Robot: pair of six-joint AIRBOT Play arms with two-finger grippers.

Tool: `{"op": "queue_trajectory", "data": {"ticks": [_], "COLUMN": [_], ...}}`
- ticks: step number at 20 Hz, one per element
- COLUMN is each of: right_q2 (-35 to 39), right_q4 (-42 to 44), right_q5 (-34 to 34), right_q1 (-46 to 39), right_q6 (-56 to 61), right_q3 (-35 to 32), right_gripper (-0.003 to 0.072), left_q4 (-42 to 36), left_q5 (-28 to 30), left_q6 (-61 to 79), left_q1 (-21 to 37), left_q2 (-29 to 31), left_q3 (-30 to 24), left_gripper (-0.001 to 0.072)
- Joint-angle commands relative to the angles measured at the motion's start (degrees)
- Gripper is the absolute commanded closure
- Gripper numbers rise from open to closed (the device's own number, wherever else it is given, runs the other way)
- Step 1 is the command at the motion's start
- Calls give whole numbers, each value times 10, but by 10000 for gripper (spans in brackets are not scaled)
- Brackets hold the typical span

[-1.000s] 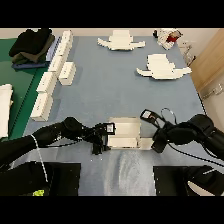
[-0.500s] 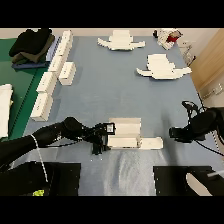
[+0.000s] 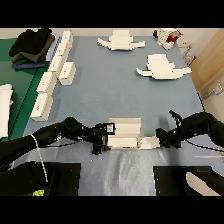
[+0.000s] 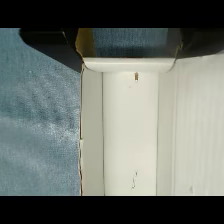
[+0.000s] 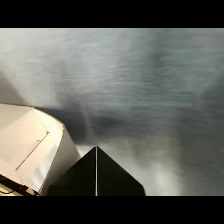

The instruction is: Fold the box.

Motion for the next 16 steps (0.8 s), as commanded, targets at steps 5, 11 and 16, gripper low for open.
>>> {"op": "queue_trajectory", "data": {"ticks": [5,11,16], "right_q2": [63,87,87], "right_q4": [40,85,96], "right_q5": [6,-13,-18], "right_q1": [42,42,59], "right_q6": [-14,-30,-35], "right_q3": [-2,3,31], "right_gripper": [685,448,216], "left_q4": [0,0,0], "left_q5": [0,0,0], "left_q6": [0,0,0], "left_q1": [0,0,0], "left_q2": [0,0,0], "left_q3": [0,0,0], "left_gripper": [296,296,296]}}
